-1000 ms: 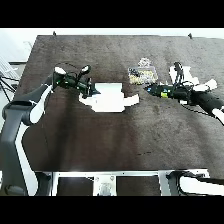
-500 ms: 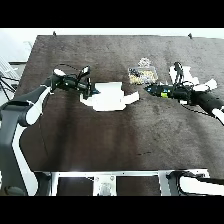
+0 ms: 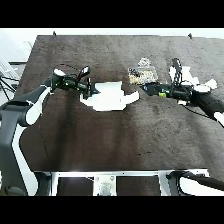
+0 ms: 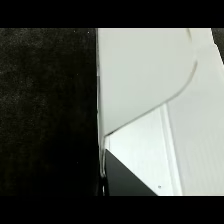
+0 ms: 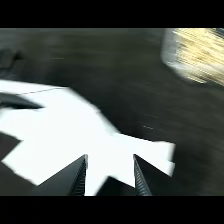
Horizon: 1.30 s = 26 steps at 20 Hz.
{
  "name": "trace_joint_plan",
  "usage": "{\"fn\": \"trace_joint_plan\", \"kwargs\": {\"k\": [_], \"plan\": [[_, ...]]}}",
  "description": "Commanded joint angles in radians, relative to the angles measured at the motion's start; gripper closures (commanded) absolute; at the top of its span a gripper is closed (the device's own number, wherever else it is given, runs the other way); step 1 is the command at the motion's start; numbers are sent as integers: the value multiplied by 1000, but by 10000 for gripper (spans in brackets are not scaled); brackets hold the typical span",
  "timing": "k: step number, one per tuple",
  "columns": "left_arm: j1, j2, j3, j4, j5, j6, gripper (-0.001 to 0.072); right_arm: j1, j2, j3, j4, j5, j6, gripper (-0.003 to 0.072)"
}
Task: Fold the box and place the chain.
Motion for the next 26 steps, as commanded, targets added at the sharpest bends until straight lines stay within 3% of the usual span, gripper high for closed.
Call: {"fn": "trace_joint_plan", "kwargs": {"k": [1, 2, 3, 5, 9, 17, 26], "plan": [[1, 0, 0, 0, 4, -2, 689, 76, 106, -82, 88, 9, -282, 313], [1, 0, 0, 1, 4, -2, 689, 96, 109, -103, 61, 8, -373, 119], [1, 0, 0, 1, 4, -2, 689, 109, 103, -121, 26, 3, -456, 88], [1, 0, 0, 0, 5, -2, 689, 127, 72, -150, -62, -12, -626, 88], [1, 0, 0, 0, 5, -2, 689, 187, -16, -152, -219, -22, -775, 87], [0, 0, 0, 0, 3, -2, 689, 337, -61, -147, -182, -272, -984, 87], [1, 0, 0, 0, 12, -2, 689, 348, -184, -61, -131, -298, -984, 87]]}}
